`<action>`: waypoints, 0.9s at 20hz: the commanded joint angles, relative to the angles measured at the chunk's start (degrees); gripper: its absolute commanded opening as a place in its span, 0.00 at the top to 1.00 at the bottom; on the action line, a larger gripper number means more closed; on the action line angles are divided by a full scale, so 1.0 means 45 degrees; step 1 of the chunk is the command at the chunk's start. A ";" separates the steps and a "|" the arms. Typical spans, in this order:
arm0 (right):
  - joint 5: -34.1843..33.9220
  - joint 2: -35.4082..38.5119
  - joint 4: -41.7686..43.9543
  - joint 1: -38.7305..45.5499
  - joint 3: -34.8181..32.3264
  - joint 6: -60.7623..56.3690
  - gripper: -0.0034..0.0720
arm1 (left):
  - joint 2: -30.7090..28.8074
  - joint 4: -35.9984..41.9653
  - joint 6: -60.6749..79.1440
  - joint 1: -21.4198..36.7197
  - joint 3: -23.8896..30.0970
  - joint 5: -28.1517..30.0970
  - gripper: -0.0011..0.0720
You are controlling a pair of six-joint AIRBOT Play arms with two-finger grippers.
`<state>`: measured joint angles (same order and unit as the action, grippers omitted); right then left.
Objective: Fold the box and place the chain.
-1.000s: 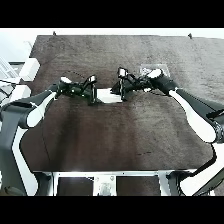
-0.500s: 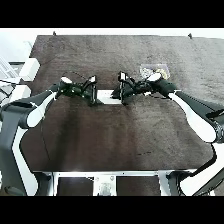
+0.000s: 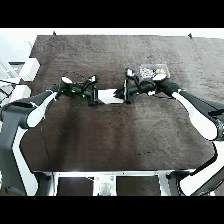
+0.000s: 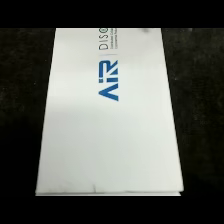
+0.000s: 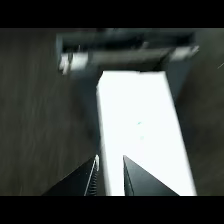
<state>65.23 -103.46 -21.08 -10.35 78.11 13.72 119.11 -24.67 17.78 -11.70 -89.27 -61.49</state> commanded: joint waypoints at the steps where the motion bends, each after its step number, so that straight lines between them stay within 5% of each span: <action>1: 0.0573 0.0000 0.1690 0.0452 0.0233 -0.0005 0.70 | 0.0000 -0.0044 0.0049 0.0010 -0.0010 -0.0019 0.26; 6: -0.0131 -0.0413 0.0792 -0.0044 0.0233 -0.1467 0.94 | 0.0000 -0.0044 0.0049 0.0010 -0.0010 -0.0010 0.26; 13: -0.1967 -0.0709 -0.3988 -0.1277 0.0233 -0.4881 0.94 | 0.0000 -0.0044 0.0049 0.0010 -0.0010 -0.0010 0.26; 18: -0.2399 -0.0651 -0.4027 -0.1302 0.0301 -0.5197 0.95 | 0.0000 -0.0044 0.0049 0.0010 -0.0010 -0.0005 0.26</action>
<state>56.31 -106.32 -35.68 -15.81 79.35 -7.33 119.11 -24.95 18.20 -11.68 -89.30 -61.49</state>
